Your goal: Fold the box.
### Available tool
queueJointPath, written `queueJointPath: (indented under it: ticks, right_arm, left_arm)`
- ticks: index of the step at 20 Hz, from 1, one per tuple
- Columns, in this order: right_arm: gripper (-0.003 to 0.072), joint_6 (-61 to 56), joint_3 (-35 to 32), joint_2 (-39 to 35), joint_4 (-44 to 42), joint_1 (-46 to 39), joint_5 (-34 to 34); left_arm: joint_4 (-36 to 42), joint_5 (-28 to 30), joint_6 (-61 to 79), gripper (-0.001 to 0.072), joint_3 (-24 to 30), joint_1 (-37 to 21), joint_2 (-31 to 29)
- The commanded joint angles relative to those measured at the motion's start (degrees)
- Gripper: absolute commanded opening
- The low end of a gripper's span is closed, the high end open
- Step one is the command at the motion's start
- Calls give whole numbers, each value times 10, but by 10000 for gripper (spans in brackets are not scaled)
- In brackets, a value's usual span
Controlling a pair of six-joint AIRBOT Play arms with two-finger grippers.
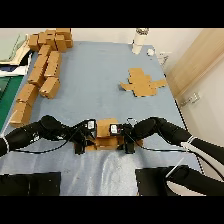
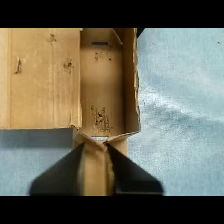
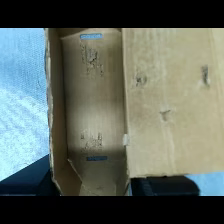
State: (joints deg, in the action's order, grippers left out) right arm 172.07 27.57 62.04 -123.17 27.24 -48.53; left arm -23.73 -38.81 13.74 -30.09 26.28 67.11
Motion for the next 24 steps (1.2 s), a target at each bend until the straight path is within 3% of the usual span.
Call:
queueJointPath:
  ticks: [1, 9, 10, 11, 12, 22, 23, 24]
  right_arm:
    - [505, -1, 0, 0, 0, 0, 0]
    - [504, -1, 0, 0, 0, 0, 0]
    - [505, -1, 0, 0, 0, 0, 0]
    - [505, -1, 0, 0, 0, 0, 0]
    - [505, -1, 0, 0, 0, 0, 0]
    - [505, -1, 0, 0, 0, 0, 0]
    - [505, -1, 0, 0, 0, 0, 0]
    - [505, -1, 0, 0, 0, 0, 0]
  left_arm:
    - [24, -3, 5, 107, -2, 5, 5]
    - [60, -2, 19, 133, -2, 16, 22]
    - [63, -2, 19, 209, -2, 16, 22]
    - [66, -3, 19, 375, -2, 16, 22]
    - [70, -3, 19, 434, -2, 16, 22]
    - [71, -3, 17, 435, -2, 16, 22]
    - [70, -3, 10, 404, -2, 16, 21]
    - [61, -3, -9, 255, -2, 15, 18]
